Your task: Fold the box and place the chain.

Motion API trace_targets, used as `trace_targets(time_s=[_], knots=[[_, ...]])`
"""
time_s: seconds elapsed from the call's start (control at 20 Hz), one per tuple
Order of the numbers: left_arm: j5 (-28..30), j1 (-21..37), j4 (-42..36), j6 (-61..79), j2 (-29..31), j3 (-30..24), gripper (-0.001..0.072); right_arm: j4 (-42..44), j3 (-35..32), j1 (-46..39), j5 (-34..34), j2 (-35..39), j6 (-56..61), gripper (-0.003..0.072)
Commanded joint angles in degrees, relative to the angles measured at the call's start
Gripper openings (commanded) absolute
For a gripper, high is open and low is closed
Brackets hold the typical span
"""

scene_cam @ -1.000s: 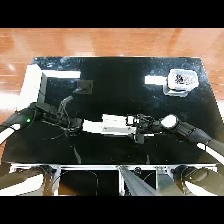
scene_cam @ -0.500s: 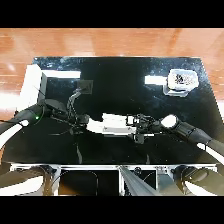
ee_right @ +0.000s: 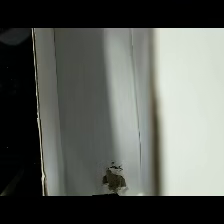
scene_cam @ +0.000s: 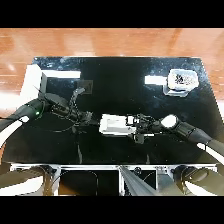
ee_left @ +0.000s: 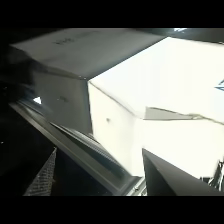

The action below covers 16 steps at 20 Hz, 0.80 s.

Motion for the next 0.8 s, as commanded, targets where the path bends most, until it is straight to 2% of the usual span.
trace_targets(time_s=[0.0,0.15,0.3,0.5,0.75], knots=[[1.2,-0.5,-0.4,-0.7,0.0,0.9,0.0632,0.0,0.0,0.0,0.0,0.0,0.0,0.0588],[0.0,-3.0,-0.4,-1.3,0.0,1.6,0.0632,0.0,0.0,0.0,0.0,0.0,0.0,0.0588],[-4.6,-6.3,-0.1,-3.2,0.1,1.9,0.0632,0.0,0.0,0.0,0.0,0.0,0.0,0.0588],[-8.1,-9.9,0.7,-5.0,0.2,2.5,0.0632,0.0,0.0,0.0,0.0,0.0,0.0,0.0588],[-12.9,-14.2,7.8,-13.5,1.4,3.1,0.0631,0.0,0.0,0.0,0.0,0.0,0.0,0.0588]])
